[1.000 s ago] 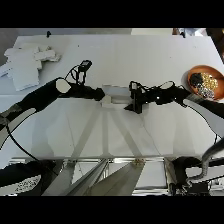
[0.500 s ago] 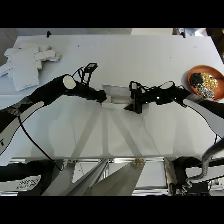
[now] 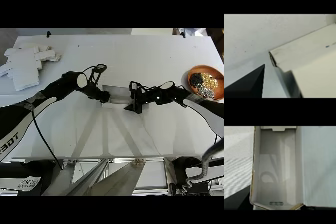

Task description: Fold the box and place the chain.

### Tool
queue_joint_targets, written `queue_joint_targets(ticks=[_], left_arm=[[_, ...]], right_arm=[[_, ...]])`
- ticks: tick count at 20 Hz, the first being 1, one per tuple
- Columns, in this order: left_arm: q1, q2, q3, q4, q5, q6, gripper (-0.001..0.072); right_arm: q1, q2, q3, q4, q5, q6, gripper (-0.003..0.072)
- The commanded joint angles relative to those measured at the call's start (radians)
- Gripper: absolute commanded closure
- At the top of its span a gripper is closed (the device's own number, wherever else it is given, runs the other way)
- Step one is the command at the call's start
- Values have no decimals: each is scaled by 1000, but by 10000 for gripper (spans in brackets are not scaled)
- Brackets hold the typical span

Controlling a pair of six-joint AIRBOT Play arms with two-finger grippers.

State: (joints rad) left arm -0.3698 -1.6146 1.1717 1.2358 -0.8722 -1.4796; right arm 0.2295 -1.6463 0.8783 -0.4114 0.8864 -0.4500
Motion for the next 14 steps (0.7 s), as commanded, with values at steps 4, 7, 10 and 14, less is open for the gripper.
queue_joint_targets(ticks=[4,7,10,14], left_arm=[[-25,-20,22,166,-93,-193,256],[-25,-20,24,171,-127,-248,258],[-25,-16,24,134,-119,-301,347],[-25,-16,24,69,-92,-302,514]], right_arm=[[0,0,0,0,0,0,220],[0,0,0,0,0,0,220],[0,0,0,0,0,0,220],[0,0,0,0,0,0,220]])
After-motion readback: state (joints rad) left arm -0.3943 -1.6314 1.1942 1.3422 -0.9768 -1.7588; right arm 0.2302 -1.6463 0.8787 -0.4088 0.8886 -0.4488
